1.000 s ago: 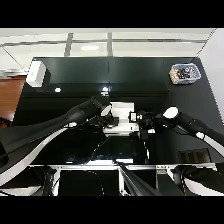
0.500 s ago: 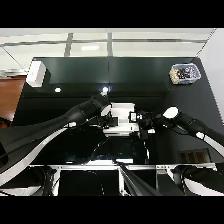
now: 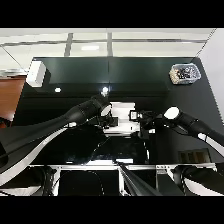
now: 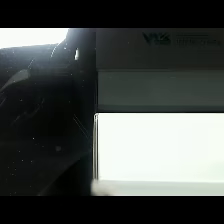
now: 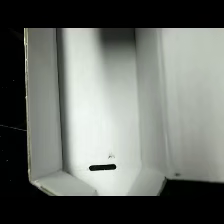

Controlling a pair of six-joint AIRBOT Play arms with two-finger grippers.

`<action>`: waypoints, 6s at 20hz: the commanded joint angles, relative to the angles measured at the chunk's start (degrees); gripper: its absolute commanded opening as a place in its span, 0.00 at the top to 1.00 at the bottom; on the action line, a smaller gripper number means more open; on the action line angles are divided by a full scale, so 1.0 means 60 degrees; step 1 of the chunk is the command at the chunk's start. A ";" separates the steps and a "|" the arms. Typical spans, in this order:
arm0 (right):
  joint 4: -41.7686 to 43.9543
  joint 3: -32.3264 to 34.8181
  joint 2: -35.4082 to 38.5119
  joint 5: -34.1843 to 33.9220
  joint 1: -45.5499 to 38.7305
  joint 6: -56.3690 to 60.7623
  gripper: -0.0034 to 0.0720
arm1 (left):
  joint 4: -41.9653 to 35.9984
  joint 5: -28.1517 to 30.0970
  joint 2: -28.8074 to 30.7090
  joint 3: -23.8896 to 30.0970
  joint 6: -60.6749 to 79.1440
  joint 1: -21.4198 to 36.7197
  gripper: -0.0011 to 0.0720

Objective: Fold the box and place the chain.

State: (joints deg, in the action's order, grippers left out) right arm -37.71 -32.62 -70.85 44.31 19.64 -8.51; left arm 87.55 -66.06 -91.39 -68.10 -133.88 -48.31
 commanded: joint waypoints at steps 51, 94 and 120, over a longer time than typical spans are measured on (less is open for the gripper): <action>0.0477 -0.0189 0.1264 0.1060 -0.0568 0.3763 0.94 | -0.0175 0.0295 0.0011 -0.0004 -0.0007 -0.0004 0.94; -0.0882 -0.1781 -0.0080 0.3155 -0.0718 1.3642 0.48 | -0.0211 0.0368 0.0007 -0.0004 0.0066 -0.0004 0.94; -0.7774 -0.3847 -0.1774 0.3286 0.3275 2.2848 0.74 | -0.0266 0.0390 0.0011 -0.0007 0.0211 -0.0004 0.94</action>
State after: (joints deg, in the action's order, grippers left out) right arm -85.65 -55.64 -80.47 64.03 39.18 127.42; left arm 85.73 -63.31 -91.37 -68.10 -132.62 -48.34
